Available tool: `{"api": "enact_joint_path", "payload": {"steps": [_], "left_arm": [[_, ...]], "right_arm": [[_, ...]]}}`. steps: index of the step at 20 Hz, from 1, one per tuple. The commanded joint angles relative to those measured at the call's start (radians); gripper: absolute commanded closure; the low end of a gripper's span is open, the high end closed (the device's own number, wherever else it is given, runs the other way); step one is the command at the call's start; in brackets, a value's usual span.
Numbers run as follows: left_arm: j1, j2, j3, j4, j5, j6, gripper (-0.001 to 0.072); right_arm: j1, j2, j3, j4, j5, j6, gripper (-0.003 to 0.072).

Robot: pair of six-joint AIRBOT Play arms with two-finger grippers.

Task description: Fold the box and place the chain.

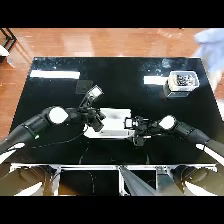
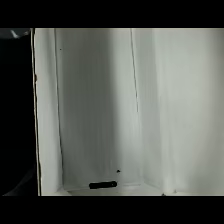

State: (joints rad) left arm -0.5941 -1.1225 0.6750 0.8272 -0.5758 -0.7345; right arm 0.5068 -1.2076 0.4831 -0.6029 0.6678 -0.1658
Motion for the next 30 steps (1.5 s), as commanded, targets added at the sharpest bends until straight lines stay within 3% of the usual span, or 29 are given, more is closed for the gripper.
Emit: {"api": "enact_joint_path", "payload": {"steps": [1,6,10,14,20,24,25,26,27,30], "left_arm": [[-0.003,-0.072,-0.001,-0.006,0.039,-0.003,0.0694],[-0.003,-0.103,0.002,-0.001,0.017,-0.003,0.0694],[0.014,-0.057,0.031,0.082,-0.011,-0.003,0.0694],[0.086,0.070,0.035,0.172,-0.123,-0.008,0.0694],[0.262,0.237,0.030,0.269,-0.418,-0.011,0.0694],[0.323,0.305,-0.023,0.223,-0.447,0.088,0.0689],[0.323,0.306,-0.048,0.196,-0.428,0.108,0.0630],[0.321,0.303,-0.076,0.168,-0.386,0.107,0.0429],[0.317,0.296,-0.107,0.150,-0.336,0.107,0.0064],[0.279,0.259,-0.140,0.217,-0.307,0.140,0.0075]], "right_arm": [[0.000,0.000,0.000,0.000,0.000,0.000,0.0150],[0.000,0.000,0.000,0.000,0.000,0.000,0.0149],[0.000,0.000,0.000,0.000,0.000,0.000,0.0150],[0.000,0.000,0.000,0.000,0.000,0.000,0.0150],[0.000,0.000,0.000,0.000,0.000,0.000,0.0150],[0.000,0.000,0.000,0.000,0.000,0.000,0.0150],[0.000,0.000,0.000,0.000,0.000,0.000,0.0150],[0.000,0.000,0.000,0.000,0.000,0.000,0.0150],[0.000,0.000,0.000,0.000,0.000,0.000,0.0149],[0.000,0.000,0.000,0.000,0.000,0.000,0.0149]]}}
